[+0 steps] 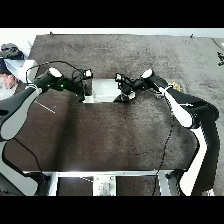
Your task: Fold the box and place the chain.
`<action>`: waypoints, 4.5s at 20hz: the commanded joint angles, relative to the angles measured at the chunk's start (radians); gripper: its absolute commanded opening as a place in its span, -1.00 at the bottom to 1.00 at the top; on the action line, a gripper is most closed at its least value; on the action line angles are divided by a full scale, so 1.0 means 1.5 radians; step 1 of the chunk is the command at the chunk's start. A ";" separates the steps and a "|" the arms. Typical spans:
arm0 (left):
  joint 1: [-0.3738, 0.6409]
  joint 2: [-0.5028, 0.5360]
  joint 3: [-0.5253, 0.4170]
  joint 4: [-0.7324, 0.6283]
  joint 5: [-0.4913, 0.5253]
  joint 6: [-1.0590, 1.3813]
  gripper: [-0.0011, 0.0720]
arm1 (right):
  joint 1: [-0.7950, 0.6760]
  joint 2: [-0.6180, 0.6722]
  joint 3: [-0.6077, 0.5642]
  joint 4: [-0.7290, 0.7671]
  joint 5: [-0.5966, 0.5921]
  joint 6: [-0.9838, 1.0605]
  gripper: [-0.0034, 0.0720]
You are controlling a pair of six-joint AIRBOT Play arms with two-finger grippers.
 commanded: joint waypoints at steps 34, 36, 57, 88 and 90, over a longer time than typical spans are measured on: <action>0.141 -0.021 -0.160 -0.220 0.009 -0.582 -0.94 | 0.000 0.000 0.001 -0.001 0.001 0.000 0.25; 0.137 -0.026 -0.160 -0.268 0.007 -0.557 -0.94 | 0.000 0.000 0.001 0.000 0.001 0.000 0.25; 0.102 -0.025 -0.099 -0.283 -0.061 -0.558 0.30 | 0.000 0.000 0.001 0.000 0.001 0.000 0.25; -0.074 -0.025 0.081 0.168 0.024 -1.029 0.11 | 0.000 0.000 0.001 0.000 0.001 0.000 0.25; -0.090 -0.026 0.084 0.209 0.037 -1.075 0.10 | 0.000 0.000 0.001 0.000 0.001 0.000 0.25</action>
